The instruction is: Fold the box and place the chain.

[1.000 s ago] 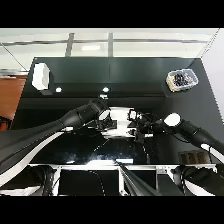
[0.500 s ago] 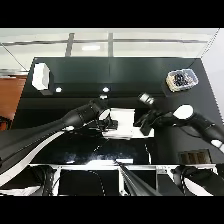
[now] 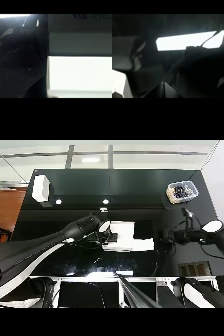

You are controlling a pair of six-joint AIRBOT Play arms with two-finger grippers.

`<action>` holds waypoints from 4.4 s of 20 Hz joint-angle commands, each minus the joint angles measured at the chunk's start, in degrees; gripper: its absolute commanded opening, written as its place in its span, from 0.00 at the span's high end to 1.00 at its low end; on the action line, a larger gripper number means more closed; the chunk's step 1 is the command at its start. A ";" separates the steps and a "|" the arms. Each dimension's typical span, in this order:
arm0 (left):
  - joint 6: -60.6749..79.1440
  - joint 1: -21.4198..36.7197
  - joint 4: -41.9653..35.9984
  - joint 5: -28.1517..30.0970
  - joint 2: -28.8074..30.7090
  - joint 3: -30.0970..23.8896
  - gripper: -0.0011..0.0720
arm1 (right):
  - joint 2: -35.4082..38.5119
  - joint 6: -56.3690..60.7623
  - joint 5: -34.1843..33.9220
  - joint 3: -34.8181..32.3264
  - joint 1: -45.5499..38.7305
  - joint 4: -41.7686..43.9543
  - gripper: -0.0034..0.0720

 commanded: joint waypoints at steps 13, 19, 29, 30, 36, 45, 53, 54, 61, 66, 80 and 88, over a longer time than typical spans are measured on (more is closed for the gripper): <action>-0.11 0.07 0.07 0.02 -0.02 0.02 0.95 | -6.12 -14.71 7.04 3.02 13.07 24.81 0.10; -0.11 0.07 0.07 0.04 -0.02 0.02 0.95 | -6.12 -11.69 1.90 3.23 20.00 24.74 0.12; -0.11 0.07 0.07 -0.22 -0.02 0.02 0.95 | -6.14 0.17 -13.88 3.93 34.05 17.33 0.21; -0.11 0.07 0.07 -0.22 -0.02 0.02 0.95 | -6.14 4.35 -15.02 4.68 35.41 13.35 0.21; -0.11 0.07 0.07 -0.20 -0.02 0.02 0.95 | -6.27 27.15 -11.98 13.38 41.64 -12.98 0.21; -0.11 0.07 0.07 -0.20 -0.02 0.02 0.95 | -18.23 43.06 5.16 27.41 48.98 -26.21 0.47; -0.13 0.07 0.09 -0.13 -0.02 0.02 0.95 | -19.41 51.39 5.40 27.50 49.70 -25.97 0.47; -0.11 0.07 0.09 -0.17 -0.02 0.02 0.94 | -19.98 51.41 5.66 27.52 50.10 -25.90 0.47; -0.11 0.07 0.07 -0.17 -0.02 0.02 0.95 | -21.16 51.58 5.16 27.52 50.95 -26.03 0.94; -0.13 0.07 0.07 -0.15 -0.02 0.02 0.95 | -21.14 51.56 5.03 27.52 50.95 -26.03 0.94; -0.13 0.07 0.07 -0.13 -0.02 0.02 0.95 | -20.83 52.00 5.01 28.00 50.27 -25.44 0.73; -0.13 0.07 0.09 -0.15 -0.02 0.02 0.95 | -3.43 47.52 7.96 28.59 46.56 -34.14 0.37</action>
